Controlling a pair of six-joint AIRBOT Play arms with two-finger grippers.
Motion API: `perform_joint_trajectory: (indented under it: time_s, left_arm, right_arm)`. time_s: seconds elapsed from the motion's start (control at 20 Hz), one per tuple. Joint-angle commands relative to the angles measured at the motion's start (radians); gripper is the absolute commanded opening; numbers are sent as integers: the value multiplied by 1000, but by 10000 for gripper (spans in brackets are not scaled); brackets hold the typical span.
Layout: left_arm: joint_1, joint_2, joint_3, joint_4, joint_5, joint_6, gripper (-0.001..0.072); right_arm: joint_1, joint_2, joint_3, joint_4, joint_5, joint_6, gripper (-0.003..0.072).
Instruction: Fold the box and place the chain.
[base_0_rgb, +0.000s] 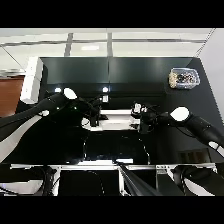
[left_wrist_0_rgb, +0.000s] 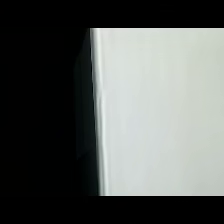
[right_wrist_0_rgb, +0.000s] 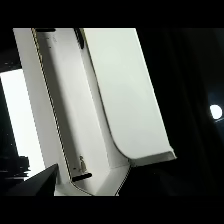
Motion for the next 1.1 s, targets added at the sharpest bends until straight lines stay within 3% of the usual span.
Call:
perform_joint_trajectory:
  time_s: [0.0, 0.2, 0.35, 1.05]
  left_arm:
    - [0, 0, 0, -2, 0, 0, 25]
    - [0, 0, 0, -2, 1, 0, 25]
    - [0, 0, 0, -2, 0, 0, 25]
    - [0, -1, 0, -2, 2, 0, 26]
  right_arm:
    - [-7, -58, 21, 93, 44, -111, 644]
    - [0, -95, 21, 11, 101, -110, 644]
    - [21, -121, 21, -24, 80, -111, 644]
    - [24, -200, 62, -28, 76, -134, 644]
